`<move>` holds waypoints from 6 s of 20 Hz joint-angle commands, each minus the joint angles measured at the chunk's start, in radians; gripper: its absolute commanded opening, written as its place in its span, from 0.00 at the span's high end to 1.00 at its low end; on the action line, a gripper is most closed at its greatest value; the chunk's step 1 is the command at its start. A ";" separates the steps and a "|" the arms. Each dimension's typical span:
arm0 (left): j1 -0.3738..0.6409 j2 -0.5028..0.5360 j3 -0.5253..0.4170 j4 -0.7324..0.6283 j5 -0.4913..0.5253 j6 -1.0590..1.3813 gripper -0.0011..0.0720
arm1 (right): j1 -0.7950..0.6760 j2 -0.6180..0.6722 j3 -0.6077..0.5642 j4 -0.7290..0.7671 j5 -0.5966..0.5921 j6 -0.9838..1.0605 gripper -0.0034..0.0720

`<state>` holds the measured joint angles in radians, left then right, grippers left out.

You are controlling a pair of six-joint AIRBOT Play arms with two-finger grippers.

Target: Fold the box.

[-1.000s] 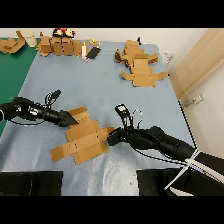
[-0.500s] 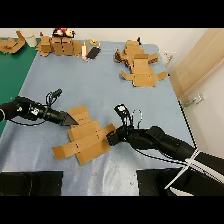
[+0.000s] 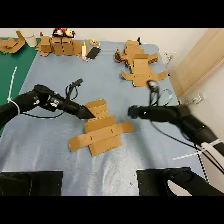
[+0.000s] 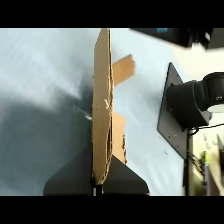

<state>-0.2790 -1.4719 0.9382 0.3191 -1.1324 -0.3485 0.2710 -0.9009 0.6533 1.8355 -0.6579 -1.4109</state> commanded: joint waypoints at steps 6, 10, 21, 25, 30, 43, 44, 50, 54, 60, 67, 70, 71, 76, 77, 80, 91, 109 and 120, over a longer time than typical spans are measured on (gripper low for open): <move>-0.167 0.007 0.032 0.003 0.123 0.347 0.97 | -0.196 0.049 0.039 0.015 -0.189 0.034 0.93; -0.229 0.007 0.032 0.000 0.222 0.448 0.97 | -0.195 0.014 0.038 0.021 -0.195 0.034 0.93; -0.214 0.007 -0.024 -0.019 0.187 0.494 0.97 | -0.169 -0.031 0.038 0.030 -0.172 0.033 0.95; -0.213 0.007 -0.038 -0.006 0.175 0.489 0.97 | -0.169 -0.031 0.038 0.030 -0.170 0.033 0.95; -0.213 0.007 -0.038 0.026 0.165 0.479 0.97 | -0.169 -0.031 0.038 0.030 -0.171 0.026 0.95; -0.214 0.007 -0.038 0.026 0.164 0.463 0.97 | 0.278 0.134 -0.087 -0.008 -0.492 0.009 0.95; -0.214 0.007 -0.038 0.026 0.164 0.463 0.97 | 0.357 0.161 -0.115 -0.010 -0.463 0.026 0.95; -0.214 0.007 -0.038 0.026 0.164 0.463 0.97 | 0.875 0.246 -0.292 -0.214 -0.132 -0.081 0.66; -0.214 0.007 -0.038 0.026 0.163 0.463 0.97 | 0.941 0.137 -0.301 -0.523 -0.091 -0.080 0.35; -0.214 0.007 -0.038 0.026 0.163 0.463 0.97 | 0.938 0.072 -0.300 -0.764 -0.060 0.034 0.35; -0.214 0.007 -0.038 0.026 0.163 0.463 0.97 | 0.938 0.073 -0.297 -0.902 -0.031 0.163 0.35; -0.214 0.007 -0.038 0.026 0.163 0.463 0.97 | 0.938 0.073 -0.270 -0.890 -0.031 0.193 0.35; -0.214 0.007 -0.038 0.026 0.163 0.463 0.97 | 0.938 0.073 -0.262 -0.885 -0.031 0.193 0.35; -0.214 0.007 -0.038 0.026 0.163 0.463 0.97 | 0.938 0.073 -0.260 -0.885 -0.038 0.193 0.35; -0.214 0.007 -0.038 0.026 0.163 0.463 0.97 | 0.938 0.073 -0.260 -0.885 -0.031 0.205 0.35; -0.214 0.007 -0.038 0.026 0.163 0.463 0.97 | 0.938 0.073 -0.260 -0.885 -0.012 0.222 0.34; -0.214 0.007 -0.038 0.026 0.163 0.463 0.97 | 0.647 0.130 -0.260 -0.505 0.090 -0.304 0.00; -0.214 0.007 -0.038 0.026 0.163 0.463 0.97 | 0.204 0.047 -0.246 0.360 0.029 -1.522 0.00; -0.214 0.007 -0.038 0.026 0.163 0.463 0.97 | 0.128 -0.196 -0.092 0.385 -0.135 -1.569 0.00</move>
<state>-0.4923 -1.4647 0.9009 0.3447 -0.9695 0.1143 0.4042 -1.0801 0.5480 2.2139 -0.7692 -2.9749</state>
